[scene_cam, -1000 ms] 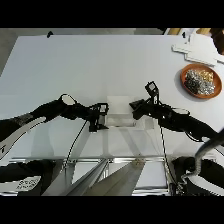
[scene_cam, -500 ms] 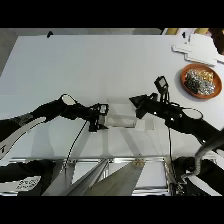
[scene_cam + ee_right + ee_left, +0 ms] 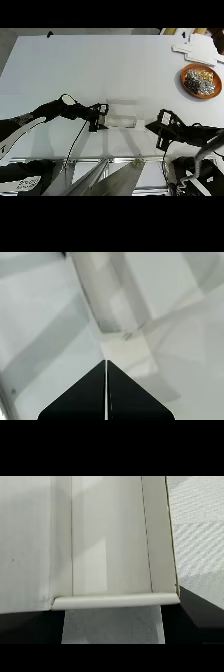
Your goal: Fold the box and place the chain.
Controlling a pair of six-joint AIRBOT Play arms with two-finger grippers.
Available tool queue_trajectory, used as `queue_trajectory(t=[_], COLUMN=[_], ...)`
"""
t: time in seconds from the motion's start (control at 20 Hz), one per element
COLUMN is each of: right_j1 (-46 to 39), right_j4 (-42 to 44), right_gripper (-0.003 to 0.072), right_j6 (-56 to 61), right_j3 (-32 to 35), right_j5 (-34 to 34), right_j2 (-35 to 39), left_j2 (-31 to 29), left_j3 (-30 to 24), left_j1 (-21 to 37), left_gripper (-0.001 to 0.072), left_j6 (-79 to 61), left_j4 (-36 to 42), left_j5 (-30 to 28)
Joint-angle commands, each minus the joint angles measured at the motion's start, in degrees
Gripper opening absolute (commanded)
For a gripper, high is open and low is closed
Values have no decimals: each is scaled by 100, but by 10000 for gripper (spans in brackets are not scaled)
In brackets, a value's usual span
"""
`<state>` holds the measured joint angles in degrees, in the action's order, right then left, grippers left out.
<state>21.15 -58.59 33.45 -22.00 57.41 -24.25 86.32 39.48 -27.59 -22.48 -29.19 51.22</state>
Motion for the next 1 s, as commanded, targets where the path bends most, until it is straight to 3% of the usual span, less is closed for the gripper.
queue_trajectory(t=[0.0, 0.2, 0.4, 0.75, 0.8, 0.9, 0.95], right_j1=[4, 4, 4, 22, 22, 22, 22], right_j4=[-1049, -81, 76, 684, 682, 682, 682], right_gripper=[18, 18, 17, 21, 39, 191, 190], right_j6=[581, -645, -2116, -3344, -3602, -4039, -4207], right_j3=[181, 319, 319, 319, 319, 319, 319], right_j5=[728, -166, -658, -1808, -1814, -1821, -1853], right_j2=[170, -44, -437, -1891, -1980, -2103, -2168], left_j2=[-4, -4, -4, -4, -4, -4, -4], left_j3=[4, 4, 4, 4, 4, 4, 4], left_j1=[0, 0, 0, 0, 0, 0, 0], left_gripper=[153, 153, 153, 153, 153, 153, 153], left_j6=[0, 0, 0, 0, 0, 0, 0], left_j4=[0, 0, 2, 2, 0, 2, 0], left_j5=[2, 2, 2, 2, 2, 2, 2])
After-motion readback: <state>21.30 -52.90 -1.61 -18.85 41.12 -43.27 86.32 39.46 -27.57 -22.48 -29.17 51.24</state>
